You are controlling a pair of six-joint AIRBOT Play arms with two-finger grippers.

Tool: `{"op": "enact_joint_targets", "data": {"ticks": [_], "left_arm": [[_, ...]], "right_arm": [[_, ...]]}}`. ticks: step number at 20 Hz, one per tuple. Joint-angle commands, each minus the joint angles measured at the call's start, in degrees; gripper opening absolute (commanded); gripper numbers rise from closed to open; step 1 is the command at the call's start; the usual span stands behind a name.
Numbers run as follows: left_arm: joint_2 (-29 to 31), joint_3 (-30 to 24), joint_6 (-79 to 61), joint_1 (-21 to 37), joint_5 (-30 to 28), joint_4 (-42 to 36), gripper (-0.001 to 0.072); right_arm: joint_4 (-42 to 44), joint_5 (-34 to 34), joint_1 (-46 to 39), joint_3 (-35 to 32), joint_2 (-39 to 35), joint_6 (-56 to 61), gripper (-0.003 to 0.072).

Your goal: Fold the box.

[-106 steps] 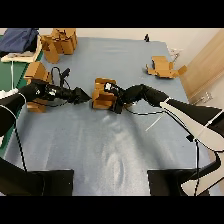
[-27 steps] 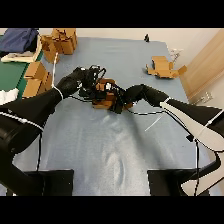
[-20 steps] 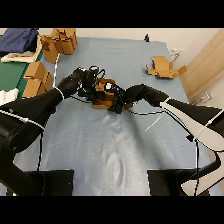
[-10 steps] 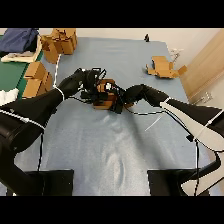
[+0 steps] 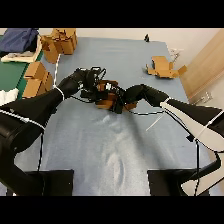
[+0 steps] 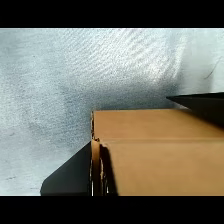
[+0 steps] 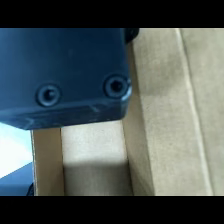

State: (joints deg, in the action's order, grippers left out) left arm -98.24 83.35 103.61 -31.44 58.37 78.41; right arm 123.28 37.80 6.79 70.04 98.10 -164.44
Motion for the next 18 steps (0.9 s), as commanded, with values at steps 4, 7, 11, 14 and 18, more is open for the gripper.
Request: {"op": "enact_joint_targets", "data": {"ticks": [4, 7, 11, 14, 18], "left_arm": [[0.04, 0.81, -0.37, 0.02, 2.12, 0.02, 0.0023], [0.04, 0.81, -0.55, 0.13, 3.82, 0.83, 0.0023], [0.04, 0.81, -0.09, 0.13, 5.46, 3.26, 0.0022], [0.04, 0.81, -0.07, 0.13, 6.47, 5.22, 0.0022], [0.04, 0.81, -0.24, 0.13, 6.73, 6.49, 0.0022]], "right_arm": [[0.2, -0.22, 0.02, 0.0, 0.04, 0.09, 0.0679], [0.17, -0.22, 0.02, 0.0, 0.04, 0.09, 0.068], [0.17, 0.28, 0.02, 0.02, 0.02, 0.09, 0.0701], [0.15, 0.28, 0.02, 0.07, -0.11, 0.04, 0.071], [-0.07, 0.31, 0.13, 0.11, -0.33, -0.17, 0.071]]}}
